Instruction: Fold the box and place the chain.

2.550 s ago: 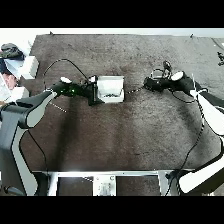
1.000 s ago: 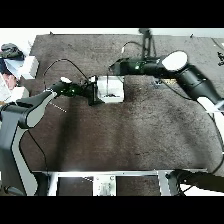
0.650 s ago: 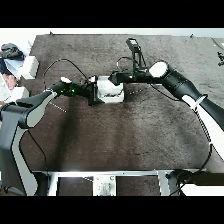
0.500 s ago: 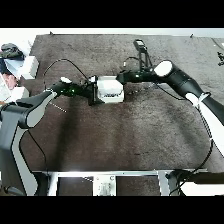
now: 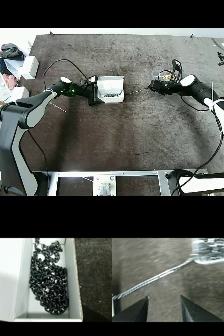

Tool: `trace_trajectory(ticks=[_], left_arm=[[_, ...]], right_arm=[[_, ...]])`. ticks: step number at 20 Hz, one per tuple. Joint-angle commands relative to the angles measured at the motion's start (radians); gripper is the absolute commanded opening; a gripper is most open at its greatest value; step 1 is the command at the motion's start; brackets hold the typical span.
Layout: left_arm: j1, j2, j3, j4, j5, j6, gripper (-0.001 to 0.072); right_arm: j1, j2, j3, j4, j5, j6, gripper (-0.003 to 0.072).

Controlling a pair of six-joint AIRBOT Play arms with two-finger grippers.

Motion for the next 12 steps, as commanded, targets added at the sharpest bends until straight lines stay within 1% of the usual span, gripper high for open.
trace_trajectory(ticks=[1,3,5,7,8,9,10,11,12], left_arm=[[0.000,0.001,0.000,0.000,0.000,0.000,0.0418],[0.000,0.001,0.000,0.000,0.000,0.000,0.0418],[0.000,0.001,0.000,0.000,0.000,0.000,0.0418],[0.000,0.001,0.000,0.000,0.000,0.000,0.0418],[0.000,0.001,0.000,0.000,0.000,0.000,0.0418],[0.000,0.001,0.000,0.000,0.000,0.000,0.0418],[0.000,0.001,0.000,0.000,0.000,0.000,0.0418],[0.000,0.001,0.000,0.000,0.000,0.000,0.0418],[0.000,0.001,0.000,0.000,0.000,0.000,0.0418]], right_arm=[[-0.029,-0.052,-0.017,0.084,-0.123,0.021,0.0439],[-0.027,-0.114,0.023,0.138,-0.130,0.010,0.0438],[-0.010,-0.166,0.060,0.188,-0.136,-0.061,0.0437],[0.010,-0.200,0.087,0.203,-0.135,-0.068,0.0435],[0.018,-0.210,0.091,0.203,-0.148,-0.068,0.0333],[0.023,-0.213,0.091,0.205,-0.170,-0.064,0.0271],[0.024,-0.213,0.091,0.207,-0.183,-0.057,0.0270],[0.024,-0.210,0.091,0.211,-0.182,-0.057,0.0125],[0.024,-0.203,0.091,0.210,-0.176,-0.058,0.0012]])
